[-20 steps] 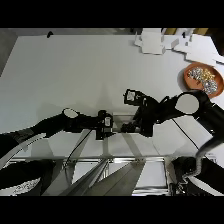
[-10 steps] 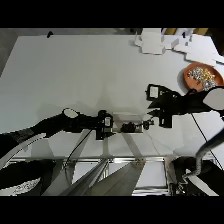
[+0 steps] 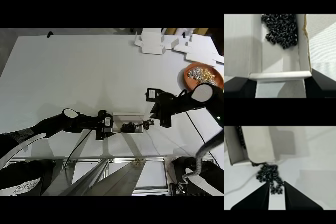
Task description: Fold the box and place the chain.
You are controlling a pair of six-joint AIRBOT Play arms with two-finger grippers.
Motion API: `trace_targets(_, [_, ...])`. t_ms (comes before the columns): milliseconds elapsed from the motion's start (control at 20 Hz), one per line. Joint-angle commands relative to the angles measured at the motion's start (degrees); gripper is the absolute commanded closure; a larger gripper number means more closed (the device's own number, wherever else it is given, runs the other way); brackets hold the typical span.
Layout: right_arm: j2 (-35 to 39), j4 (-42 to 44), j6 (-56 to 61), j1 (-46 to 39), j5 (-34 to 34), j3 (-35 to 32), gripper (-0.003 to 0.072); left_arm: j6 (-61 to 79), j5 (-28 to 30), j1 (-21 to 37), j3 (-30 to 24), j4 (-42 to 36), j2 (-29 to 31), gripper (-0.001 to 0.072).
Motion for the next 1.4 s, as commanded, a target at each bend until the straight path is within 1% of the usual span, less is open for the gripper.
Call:
trace_targets(0, [-4.28,0.02,-9.44,0.52,-1.29,-3.41,0.0409,0.0,0.02,0.0,-0.02,0.0,0.0,0.0698])
trace_targets(100, [-4.72,0.28,-13.7,0.83,-3.89,-5.42,0.0408,0.0,0.02,0.0,-0.02,0.0,0.0,0.0698])
trace_targets(250, [-4.72,1.99,-14.34,0.83,-7.21,-7.19,0.0408,0.0,0.02,0.0,-0.02,0.0,0.0,0.0698])
trace_targets(400, [-4.7,8.81,-19.41,0.83,-7.34,-8.55,0.0408,0.0,0.02,0.0,-0.02,0.0,0.0,0.0698])
trace_targets(450, [-4.7,9.92,-20.41,0.87,-7.1,-8.68,0.0409,0.0,0.02,0.0,-0.02,0.0,0.0,0.0698])
trace_targets(700, [-4.7,10.14,-19.82,2.73,-7.67,-8.66,0.0422,0.0,0.02,0.0,-0.02,0.0,0.0,0.0698])
trace_targets(750, [-4.7,10.01,-19.08,2.71,-8.02,-8.68,0.0459,0.0,0.02,0.0,-0.02,0.0,0.0,0.0698])
trace_targets(850, [-4.7,9.46,-15.74,2.71,-8.68,-8.66,0.049,0.0,0.02,0.0,-0.02,0.0,0.0,0.0698])
trace_targets(900, [-4.7,8.96,-14.34,2.71,-8.61,-8.66,0.0531,0.0,0.02,0.0,-0.02,0.0,0.0,0.0698])
trace_targets(1000, [-4.7,7.63,-11.96,2.71,-8.52,-8.66,0.0541,-0.02,0.02,0.0,-0.02,0.0,0.0,0.0698])
trace_targets(1050, [-4.7,6.93,-10.64,2.73,-8.41,-8.68,0.06,0.0,0.02,0.0,-0.02,0.0,0.0,0.0698])
trace_targets(1100, [-4.68,6.27,-9.25,2.71,-8.35,-8.66,0.0644,0.0,0.02,0.0,-0.02,0.0,0.0,0.0698])
trace_targets(1200, [-4.66,5.27,-7.5,2.71,-8.35,-8.66,0.0648,0.0,0.02,0.0,-0.02,0.0,0.0,0.0698])
trace_targets(1250, [-4.5,4.46,-6.47,2.71,-8.33,-8.66,0.0669,0.0,0.02,0.0,-0.02,0.0,0.0,0.0698])
trace_targets(1350, [-3.58,2.32,-3.96,2.71,-8.07,-8.66,0.0667,0.0,0.02,0.0,-0.02,0.0,0.0,0.0698])
